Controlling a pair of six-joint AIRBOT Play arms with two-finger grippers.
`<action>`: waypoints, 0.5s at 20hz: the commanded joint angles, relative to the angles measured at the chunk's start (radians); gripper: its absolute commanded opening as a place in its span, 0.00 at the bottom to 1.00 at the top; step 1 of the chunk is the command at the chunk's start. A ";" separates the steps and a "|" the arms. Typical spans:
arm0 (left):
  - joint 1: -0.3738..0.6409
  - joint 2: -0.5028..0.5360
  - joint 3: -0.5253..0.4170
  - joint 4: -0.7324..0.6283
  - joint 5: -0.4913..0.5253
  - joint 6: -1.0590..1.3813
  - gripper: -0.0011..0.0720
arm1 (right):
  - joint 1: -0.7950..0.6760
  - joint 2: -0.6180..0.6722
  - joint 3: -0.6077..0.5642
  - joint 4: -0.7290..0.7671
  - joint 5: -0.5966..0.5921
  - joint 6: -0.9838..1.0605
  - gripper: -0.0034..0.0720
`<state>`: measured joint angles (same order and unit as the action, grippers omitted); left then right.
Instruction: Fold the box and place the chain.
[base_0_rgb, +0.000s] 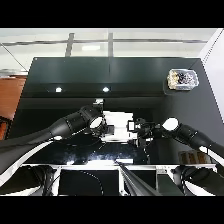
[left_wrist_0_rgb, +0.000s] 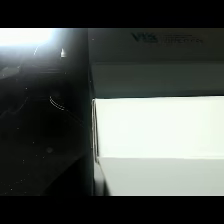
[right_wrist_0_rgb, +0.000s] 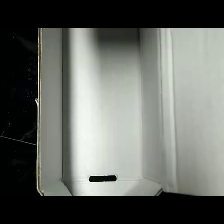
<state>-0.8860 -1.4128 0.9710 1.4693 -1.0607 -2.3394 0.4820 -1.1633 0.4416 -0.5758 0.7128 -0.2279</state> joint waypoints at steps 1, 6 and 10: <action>0.000 -0.001 0.001 -0.005 0.004 0.001 0.05 | 0.000 -0.001 0.000 0.000 0.001 -0.001 0.75; 0.000 0.000 0.013 -0.007 -0.025 0.001 0.47 | 0.000 -0.001 0.000 0.000 0.001 -0.001 0.75; 0.000 -0.001 0.012 -0.007 -0.023 0.000 0.51 | 0.000 -0.001 0.000 0.000 0.001 -0.001 0.75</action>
<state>-0.8860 -1.4128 0.9817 1.4578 -1.0782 -2.3371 0.4820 -1.1633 0.4412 -0.5762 0.7139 -0.2295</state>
